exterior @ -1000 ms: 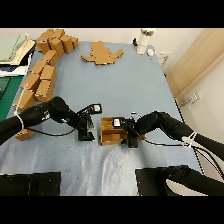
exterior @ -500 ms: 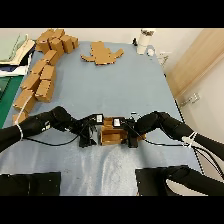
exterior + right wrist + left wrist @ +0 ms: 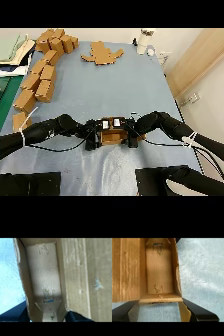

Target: Fold the box.

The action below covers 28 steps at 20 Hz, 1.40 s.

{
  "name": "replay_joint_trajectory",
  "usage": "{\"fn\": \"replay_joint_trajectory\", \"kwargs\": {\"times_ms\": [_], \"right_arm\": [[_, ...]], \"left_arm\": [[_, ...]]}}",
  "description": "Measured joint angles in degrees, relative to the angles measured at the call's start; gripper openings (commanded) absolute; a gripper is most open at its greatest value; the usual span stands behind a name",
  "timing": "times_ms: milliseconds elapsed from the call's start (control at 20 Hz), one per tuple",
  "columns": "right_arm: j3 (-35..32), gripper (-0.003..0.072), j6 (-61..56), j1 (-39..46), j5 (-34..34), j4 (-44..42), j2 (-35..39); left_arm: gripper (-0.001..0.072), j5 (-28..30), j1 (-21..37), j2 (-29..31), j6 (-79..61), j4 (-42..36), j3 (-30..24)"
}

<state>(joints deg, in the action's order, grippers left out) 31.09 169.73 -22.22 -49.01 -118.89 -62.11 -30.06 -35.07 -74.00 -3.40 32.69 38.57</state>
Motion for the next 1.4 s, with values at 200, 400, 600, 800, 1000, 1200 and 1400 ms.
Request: {"fn": "replay_joint_trajectory", "kwargs": {"times_ms": [200, 400, 600, 800, 1000, 1200, 1400], "right_arm": [[0.00, 0.0504, 0.00, 0.00, 0.00, 0.00, 0.00], [0.00, 0.0504, 0.00, 0.00, 0.00, 0.00, 0.00], [0.00, 0.0504, 0.00, 0.00, 0.00, 0.00, 0.00], [0.00, 0.0504, 0.00, 0.00, 0.00, 0.00, 0.00], [-0.02, 0.0504, 0.09, 0.02, -0.13, 0.09, 0.00], [-0.02, 0.0504, 0.09, 0.04, -0.11, 0.09, 0.00], [-0.02, 0.0504, 0.09, 0.04, -0.11, 0.09, 0.00]], "left_arm": [[0.0702, 0.63, -0.48, -0.17, 0.17, -0.48, -0.04], [0.0702, 0.92, -0.63, -0.76, 0.37, -1.68, -0.04], [0.0701, 1.05, -0.83, -1.16, 0.39, -2.27, -0.04], [0.0524, 1.86, -1.88, -1.40, 0.33, -2.86, -0.04], [0.0524, 3.02, -2.51, -1.46, 0.31, -2.99, -0.04], [0.0524, 3.28, -2.69, -1.46, 0.31, -2.99, -0.04], [0.0524, 3.41, -2.73, -1.46, 0.28, -2.99, -0.04]]}}
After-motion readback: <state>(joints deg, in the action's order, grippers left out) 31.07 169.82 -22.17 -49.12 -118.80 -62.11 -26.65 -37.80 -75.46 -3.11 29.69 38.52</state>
